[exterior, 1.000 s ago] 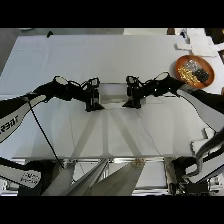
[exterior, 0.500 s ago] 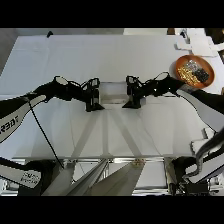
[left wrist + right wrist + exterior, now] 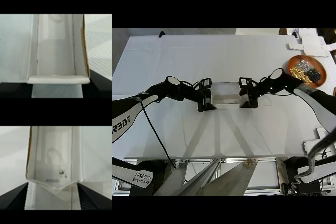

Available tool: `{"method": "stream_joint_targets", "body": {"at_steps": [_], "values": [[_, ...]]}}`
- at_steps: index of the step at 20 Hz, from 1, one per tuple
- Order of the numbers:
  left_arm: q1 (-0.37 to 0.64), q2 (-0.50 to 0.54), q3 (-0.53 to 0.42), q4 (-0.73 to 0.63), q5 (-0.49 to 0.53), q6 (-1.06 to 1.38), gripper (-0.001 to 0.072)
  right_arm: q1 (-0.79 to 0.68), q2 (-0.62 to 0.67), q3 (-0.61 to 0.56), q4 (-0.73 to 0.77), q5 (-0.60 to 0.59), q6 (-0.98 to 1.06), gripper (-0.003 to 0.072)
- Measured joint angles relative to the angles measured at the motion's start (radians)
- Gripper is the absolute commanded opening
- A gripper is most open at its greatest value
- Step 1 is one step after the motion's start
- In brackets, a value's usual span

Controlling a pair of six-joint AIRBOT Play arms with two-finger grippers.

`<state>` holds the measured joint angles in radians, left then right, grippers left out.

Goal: Fold the box and place the chain.

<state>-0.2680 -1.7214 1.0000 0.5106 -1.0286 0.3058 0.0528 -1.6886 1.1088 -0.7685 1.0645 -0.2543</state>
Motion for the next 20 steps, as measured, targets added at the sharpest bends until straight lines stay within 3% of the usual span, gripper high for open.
{"method": "stream_joint_targets", "body": {"at_steps": [1,2,5,7,13,20], "values": [[0.000,0.000,0.000,0.000,0.000,0.000,0.0209,0.000,0.010,0.000,-0.035,-0.003,0.028,0.0641],[0.000,0.000,0.000,0.000,0.000,0.000,0.0209,0.000,0.021,0.000,-0.068,-0.004,0.053,0.0566],[0.000,0.000,0.000,0.000,0.000,0.000,0.0209,0.000,0.047,0.000,-0.140,-0.005,0.101,0.0174],[0.000,0.000,0.000,0.000,0.000,0.000,0.0209,0.000,0.059,0.000,-0.157,-0.004,0.125,0.0013],[0.000,0.000,0.000,0.000,0.000,0.000,0.0209,0.000,0.073,0.000,-0.171,0.037,0.163,0.0012],[0.000,0.000,0.000,0.000,0.000,0.000,0.0209,0.000,0.124,0.000,-0.138,0.185,0.323,0.0013]]}}
